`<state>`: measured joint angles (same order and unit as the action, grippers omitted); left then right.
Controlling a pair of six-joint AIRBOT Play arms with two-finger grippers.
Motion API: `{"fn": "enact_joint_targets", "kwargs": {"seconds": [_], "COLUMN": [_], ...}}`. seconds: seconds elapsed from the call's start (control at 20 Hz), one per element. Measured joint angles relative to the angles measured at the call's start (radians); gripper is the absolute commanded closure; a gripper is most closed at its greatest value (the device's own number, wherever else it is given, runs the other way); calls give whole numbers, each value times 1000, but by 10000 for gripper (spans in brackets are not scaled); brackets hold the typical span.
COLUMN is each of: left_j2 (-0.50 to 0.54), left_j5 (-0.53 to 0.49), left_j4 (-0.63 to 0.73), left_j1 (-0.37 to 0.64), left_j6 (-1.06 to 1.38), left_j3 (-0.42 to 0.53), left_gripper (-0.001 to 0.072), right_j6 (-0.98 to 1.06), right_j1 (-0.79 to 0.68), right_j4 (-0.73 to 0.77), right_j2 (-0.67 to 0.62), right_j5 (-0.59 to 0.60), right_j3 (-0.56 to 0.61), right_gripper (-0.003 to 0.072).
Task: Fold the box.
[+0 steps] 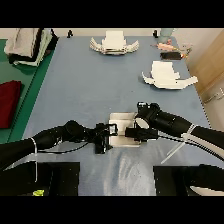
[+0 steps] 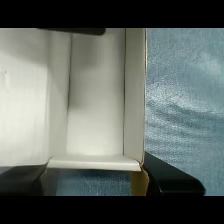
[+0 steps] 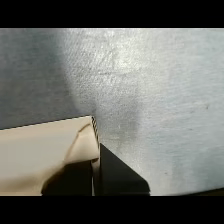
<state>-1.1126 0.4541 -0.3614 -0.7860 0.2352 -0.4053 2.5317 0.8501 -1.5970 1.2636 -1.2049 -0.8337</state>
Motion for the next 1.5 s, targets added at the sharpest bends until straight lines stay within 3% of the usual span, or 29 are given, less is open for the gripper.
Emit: {"fn": "enact_joint_targets", "kwargs": {"seconds": [0.05, 0.1, 0.15, 0.25, 0.35, 0.55, 0.6, 0.7, 0.75, 0.9, 1.1, 1.25, 1.5], "left_j2": [0, 0, 0, 0, 0, 0, 0, 0, 0, 0, 0, 0, 0], "left_j5": [0, 0, 0, 0, 0, 0, 0, 0, 0, 0, 0, 0, -1], "left_j4": [0, 2, 3, 3, 2, 2, 2, 2, 2, 2, 2, 2, 2], "left_j1": [0, 0, 0, 0, 0, 0, 0, 0, 0, 0, 0, 0, 0], "left_j6": [0, -4, -9, -7, -6, -3, -3, -3, -4, -4, -4, -4, -4], "left_j3": [0, 0, 0, 0, 0, 0, 0, 0, 0, 0, 0, 0, 0], "left_gripper": [173, 173, 173, 173, 173, 173, 173, 173, 173, 173, 173, 173, 174], "right_j6": [3, 16, 14, 7, -2, -14, -16, -18, -19, -56, -280, -518, -950], "right_j1": [0, 0, -2, 0, 0, -2, -3, -5, -11, -89, -327, -552, -824], "right_j4": [0, 0, 0, 4, 6, 32, 34, 46, 47, 43, 126, 274, 680], "right_j2": [0, 2, 2, -1, -11, -80, -114, -188, -226, -317, -332, -254, 0], "right_j5": [-3, -3, -3, -10, -11, -18, -23, -42, -65, -153, -205, -204, -191], "right_j3": [0, 0, 0, -1, -2, -3, -4, -4, -4, -4, -3, -3, -5], "right_gripper": [545, 333, 293, 293, 229, 230, 266, 575, 672, 685, 685, 685, 683]}}
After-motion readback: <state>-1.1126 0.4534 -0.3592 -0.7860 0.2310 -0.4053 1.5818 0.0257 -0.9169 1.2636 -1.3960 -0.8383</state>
